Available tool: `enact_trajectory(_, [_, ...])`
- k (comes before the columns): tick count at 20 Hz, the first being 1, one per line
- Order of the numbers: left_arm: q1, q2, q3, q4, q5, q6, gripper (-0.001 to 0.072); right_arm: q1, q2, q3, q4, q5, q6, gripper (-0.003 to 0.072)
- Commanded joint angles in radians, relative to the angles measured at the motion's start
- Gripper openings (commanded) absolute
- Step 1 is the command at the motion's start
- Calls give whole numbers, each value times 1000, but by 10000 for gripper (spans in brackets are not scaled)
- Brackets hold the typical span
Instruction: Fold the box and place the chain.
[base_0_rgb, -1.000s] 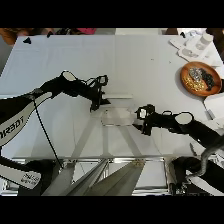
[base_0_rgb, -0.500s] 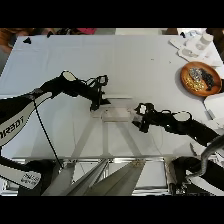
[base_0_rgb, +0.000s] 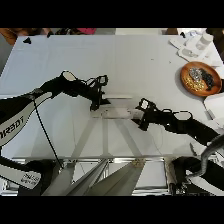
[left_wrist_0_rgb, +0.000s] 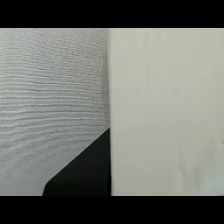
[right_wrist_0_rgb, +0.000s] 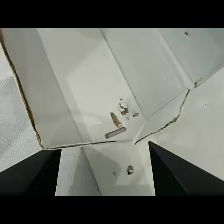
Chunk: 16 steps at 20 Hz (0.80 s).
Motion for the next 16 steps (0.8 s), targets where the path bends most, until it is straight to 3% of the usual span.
enact_trajectory(1, [0,-1,0,0,0,0,11,-87,-16,19,-3,104,-27,601])
enact_trajectory(7, [0,-1,0,0,0,0,11,-123,-169,130,-8,272,-68,601])
enact_trajectory(12, [0,-1,0,0,0,0,11,-137,-202,175,-57,242,-32,601])
enact_trajectory(16, [0,-1,0,0,0,0,11,-206,-174,175,-59,282,-11,601])
